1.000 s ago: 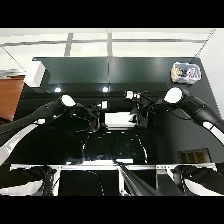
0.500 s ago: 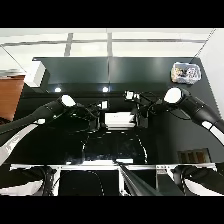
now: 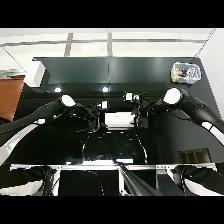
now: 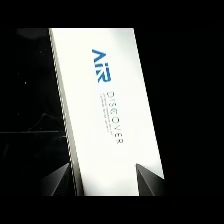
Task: Fold the box and place the chain.
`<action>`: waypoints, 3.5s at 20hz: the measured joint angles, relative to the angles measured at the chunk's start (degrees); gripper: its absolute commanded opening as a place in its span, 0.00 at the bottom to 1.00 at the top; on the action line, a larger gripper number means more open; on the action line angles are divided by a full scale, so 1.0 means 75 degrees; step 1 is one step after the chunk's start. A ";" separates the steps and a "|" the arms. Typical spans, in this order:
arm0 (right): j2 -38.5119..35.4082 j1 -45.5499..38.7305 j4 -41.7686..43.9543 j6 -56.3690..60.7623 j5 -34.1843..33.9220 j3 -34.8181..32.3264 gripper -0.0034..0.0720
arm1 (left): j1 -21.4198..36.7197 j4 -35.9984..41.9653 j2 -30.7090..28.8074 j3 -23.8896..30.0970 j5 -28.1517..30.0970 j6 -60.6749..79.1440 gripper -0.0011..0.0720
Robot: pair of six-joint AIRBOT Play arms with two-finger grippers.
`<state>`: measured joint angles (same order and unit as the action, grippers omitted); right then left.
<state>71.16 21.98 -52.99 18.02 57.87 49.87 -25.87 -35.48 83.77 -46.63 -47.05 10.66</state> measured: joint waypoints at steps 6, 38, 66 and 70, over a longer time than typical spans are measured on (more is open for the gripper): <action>-0.0895 -0.0507 0.0175 0.2218 0.0294 0.0009 0.08 | -0.0020 0.0003 0.0000 0.0000 0.0003 -0.0003 0.44; 0.0708 -0.0440 0.4873 0.5179 -0.0991 -0.1699 0.09 | -0.0079 -0.0009 0.0000 0.0000 0.0020 0.0017 0.43; -0.2530 -0.5187 0.2072 0.5184 0.3383 -0.0659 0.09 | -0.1227 -0.0653 0.0122 -0.2419 -0.0367 -0.3031 0.99; -0.2544 -0.5208 0.2063 0.5126 0.3287 -0.0659 0.09 | -0.1413 -0.0880 0.0965 -0.3267 -0.0985 -0.3585 0.99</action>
<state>52.07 -17.08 -37.52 56.47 82.52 44.93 -36.47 -42.09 91.00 -71.13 -54.43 -16.23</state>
